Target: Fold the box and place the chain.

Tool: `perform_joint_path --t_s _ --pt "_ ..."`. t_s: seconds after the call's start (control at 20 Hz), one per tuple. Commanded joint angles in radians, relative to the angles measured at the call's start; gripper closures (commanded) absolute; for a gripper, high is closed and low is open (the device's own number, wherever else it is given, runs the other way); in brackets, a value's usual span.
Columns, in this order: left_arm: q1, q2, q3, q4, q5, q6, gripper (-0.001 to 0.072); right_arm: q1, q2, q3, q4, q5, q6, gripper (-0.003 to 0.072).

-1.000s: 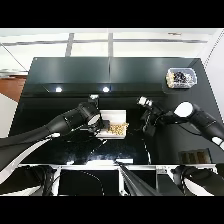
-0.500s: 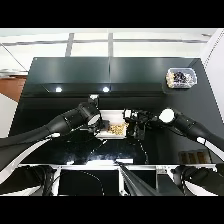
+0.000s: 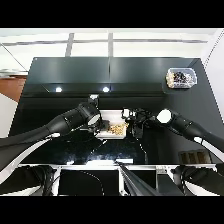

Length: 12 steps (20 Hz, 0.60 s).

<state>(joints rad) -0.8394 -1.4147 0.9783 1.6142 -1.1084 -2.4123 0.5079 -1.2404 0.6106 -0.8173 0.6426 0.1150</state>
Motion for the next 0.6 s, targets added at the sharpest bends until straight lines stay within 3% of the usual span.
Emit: perform_joint_path --t_s 0.0,0.55 --pt "0.000 0.000 0.001 0.000 0.001 0.000 0.0679 0.001 -0.006 0.000 0.005 -0.009 -0.001 0.0142" --pt "0.000 0.000 0.001 0.000 0.001 0.000 0.0678 0.014 -0.018 0.000 0.006 -0.019 -0.001 0.0159"
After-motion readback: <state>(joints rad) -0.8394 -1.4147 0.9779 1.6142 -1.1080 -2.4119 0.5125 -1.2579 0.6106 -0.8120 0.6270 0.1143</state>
